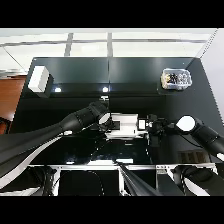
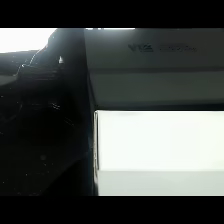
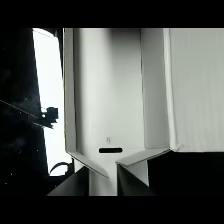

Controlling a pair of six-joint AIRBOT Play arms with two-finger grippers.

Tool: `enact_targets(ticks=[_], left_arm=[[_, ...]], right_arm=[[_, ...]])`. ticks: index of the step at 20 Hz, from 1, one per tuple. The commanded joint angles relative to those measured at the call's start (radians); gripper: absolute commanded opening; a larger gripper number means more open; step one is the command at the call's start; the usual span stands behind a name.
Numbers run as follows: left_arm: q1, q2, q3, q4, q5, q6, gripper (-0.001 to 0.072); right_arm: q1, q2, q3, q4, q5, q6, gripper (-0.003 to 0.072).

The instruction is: Fold the box and place the chain.

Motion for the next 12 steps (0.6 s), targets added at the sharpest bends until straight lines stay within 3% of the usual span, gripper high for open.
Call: enact_targets(ticks=[1,12], left_arm=[[0.000,0.001,0.001,0.000,0.001,-0.001,0.0027],[0.001,0.001,0.001,-0.001,0.001,-0.001,0.0027]], right_arm=[[0.029,-0.027,0.000,0.058,-0.036,-0.044,0.0123],[0.054,-0.059,0.000,0.096,-0.079,-0.030,0.0131]])
